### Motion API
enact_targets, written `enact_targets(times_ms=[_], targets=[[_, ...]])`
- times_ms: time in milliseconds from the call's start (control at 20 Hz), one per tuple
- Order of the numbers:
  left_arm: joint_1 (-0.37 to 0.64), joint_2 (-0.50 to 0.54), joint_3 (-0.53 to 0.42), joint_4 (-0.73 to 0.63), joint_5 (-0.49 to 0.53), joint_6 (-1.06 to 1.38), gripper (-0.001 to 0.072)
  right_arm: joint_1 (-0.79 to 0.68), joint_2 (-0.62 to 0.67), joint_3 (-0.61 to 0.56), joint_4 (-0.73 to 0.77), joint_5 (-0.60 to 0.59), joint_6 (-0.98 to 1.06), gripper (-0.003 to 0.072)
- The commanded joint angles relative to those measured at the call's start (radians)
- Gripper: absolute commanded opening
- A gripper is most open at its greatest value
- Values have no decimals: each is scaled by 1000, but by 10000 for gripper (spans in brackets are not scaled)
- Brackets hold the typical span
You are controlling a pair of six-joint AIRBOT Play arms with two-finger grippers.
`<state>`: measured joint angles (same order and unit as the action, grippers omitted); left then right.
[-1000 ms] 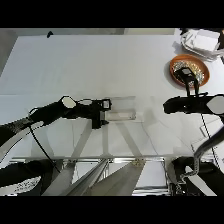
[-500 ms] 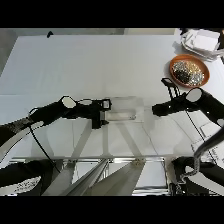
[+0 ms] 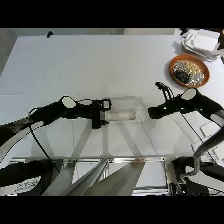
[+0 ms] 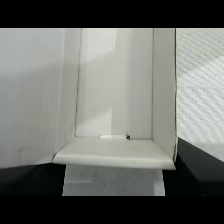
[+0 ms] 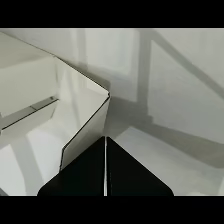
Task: Fold the box and place the chain.
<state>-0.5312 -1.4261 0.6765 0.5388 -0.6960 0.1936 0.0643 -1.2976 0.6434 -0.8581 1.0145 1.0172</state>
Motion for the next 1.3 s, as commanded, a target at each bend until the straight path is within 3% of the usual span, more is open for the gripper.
enact_targets(times_ms=[0,400,500,550,750,1050,1150,1250], targets=[[0,0,0,0,0,0,132,11,-6,0,68,13,-61,8],[0,0,0,0,0,0,132,96,3,0,81,-13,-102,20],[0,0,0,0,0,0,132,95,35,0,80,-29,-102,171],[0,0,0,0,0,0,132,95,58,0,81,-36,-102,197],[0,0,0,0,0,0,132,96,128,0,95,-10,-103,197],[0,0,0,0,0,0,132,109,131,0,111,16,-111,211],[0,0,0,0,0,0,132,138,131,0,105,6,-114,426],[0,0,0,0,0,0,132,167,127,0,82,-39,-108,444]])
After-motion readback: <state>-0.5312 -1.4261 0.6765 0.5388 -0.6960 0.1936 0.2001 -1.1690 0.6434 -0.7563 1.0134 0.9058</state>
